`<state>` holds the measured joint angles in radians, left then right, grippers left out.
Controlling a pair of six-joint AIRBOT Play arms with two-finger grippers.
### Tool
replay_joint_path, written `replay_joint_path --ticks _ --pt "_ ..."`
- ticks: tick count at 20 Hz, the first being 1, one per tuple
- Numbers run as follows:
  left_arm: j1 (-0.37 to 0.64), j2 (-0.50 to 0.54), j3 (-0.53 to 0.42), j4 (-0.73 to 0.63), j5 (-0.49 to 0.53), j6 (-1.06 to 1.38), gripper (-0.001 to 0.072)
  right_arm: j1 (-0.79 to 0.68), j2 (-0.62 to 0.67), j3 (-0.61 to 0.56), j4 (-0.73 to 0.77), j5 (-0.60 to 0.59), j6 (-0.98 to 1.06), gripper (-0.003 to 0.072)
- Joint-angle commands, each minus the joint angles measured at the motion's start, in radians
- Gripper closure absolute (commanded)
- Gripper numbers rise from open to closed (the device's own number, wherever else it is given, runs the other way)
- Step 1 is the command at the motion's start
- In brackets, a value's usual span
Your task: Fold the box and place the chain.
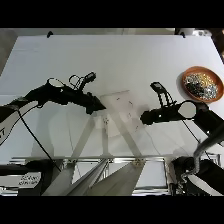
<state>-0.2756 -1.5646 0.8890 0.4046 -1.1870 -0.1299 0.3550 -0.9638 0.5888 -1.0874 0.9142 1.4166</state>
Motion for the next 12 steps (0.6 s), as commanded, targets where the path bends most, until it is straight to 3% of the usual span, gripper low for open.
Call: replay_joint_path --ticks 1,4,8,12 --pt "0.0 0.045 0.0 0.008 -0.095 0.068 0.0709 -0.002 0.042 0.061 0.0 0.136 0.001 0.0385" --pt "-0.001 0.14 0.0 0.007 -0.088 0.067 0.0711 -0.002 0.164 0.132 -0.119 0.283 0.068 0.0366" --pt "-0.063 0.274 0.0 0.035 -0.097 0.066 0.0711 -0.002 0.411 0.143 -0.323 0.401 0.184 0.0366" --pt "-0.189 0.269 -0.003 0.042 -0.069 0.06 0.071 -0.002 0.634 0.143 -0.386 0.486 0.262 0.0369"
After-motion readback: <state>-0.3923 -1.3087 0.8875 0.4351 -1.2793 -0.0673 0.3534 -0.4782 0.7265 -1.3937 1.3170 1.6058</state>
